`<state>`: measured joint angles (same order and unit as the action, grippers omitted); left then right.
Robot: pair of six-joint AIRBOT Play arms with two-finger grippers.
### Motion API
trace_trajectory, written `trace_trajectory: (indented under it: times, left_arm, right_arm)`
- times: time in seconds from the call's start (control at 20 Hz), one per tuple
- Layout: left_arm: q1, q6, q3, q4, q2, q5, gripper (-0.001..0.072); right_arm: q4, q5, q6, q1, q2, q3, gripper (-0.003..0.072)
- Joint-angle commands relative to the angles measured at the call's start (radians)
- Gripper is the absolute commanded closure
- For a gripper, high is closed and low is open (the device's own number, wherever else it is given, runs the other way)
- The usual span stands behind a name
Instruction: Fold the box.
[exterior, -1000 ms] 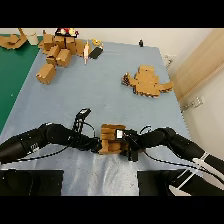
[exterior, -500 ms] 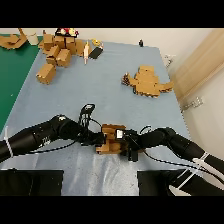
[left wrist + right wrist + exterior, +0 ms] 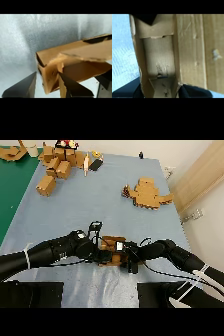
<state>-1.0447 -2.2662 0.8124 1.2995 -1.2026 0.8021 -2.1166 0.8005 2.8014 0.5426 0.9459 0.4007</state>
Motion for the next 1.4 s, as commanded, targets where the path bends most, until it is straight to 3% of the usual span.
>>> trace_trajectory:
  times: [0.0, 0.3, 0.45, 0.85, 0.95, 1.3, 1.35]
  left_arm:
    - [-0.053, -0.143, 0.058, 0.118, -0.046, 0.045, 0.0264]
    - [-0.060, -0.166, 0.182, 0.172, -0.147, 0.212, 0.0265]
    - [-0.060, -0.166, 0.191, 0.170, -0.175, 0.254, 0.0265]
    - [-0.060, -0.166, 0.190, 0.163, -0.180, 0.166, 0.0267]
    - [-0.059, -0.165, 0.190, 0.159, -0.192, 0.131, 0.0295]
    - [-0.059, -0.159, 0.190, 0.144, -0.224, 0.158, 0.0298]
    - [-0.059, -0.159, 0.190, 0.144, -0.224, 0.158, 0.0455]
  right_arm:
    - [0.000, 0.002, 0.000, 0.000, 0.000, 0.000, 0.0243]
    - [0.000, 0.003, 0.000, 0.000, 0.000, 0.000, 0.0243]
    - [0.000, 0.003, 0.000, 0.000, 0.000, 0.000, 0.0243]
    - [0.000, 0.002, 0.000, 0.000, 0.000, 0.000, 0.0243]
    - [0.000, 0.002, 0.000, 0.000, 0.000, 0.000, 0.0243]
    - [0.000, 0.002, 0.000, 0.000, 0.000, 0.000, 0.0243]
    - [0.000, 0.002, 0.000, 0.000, 0.000, 0.000, 0.0243]
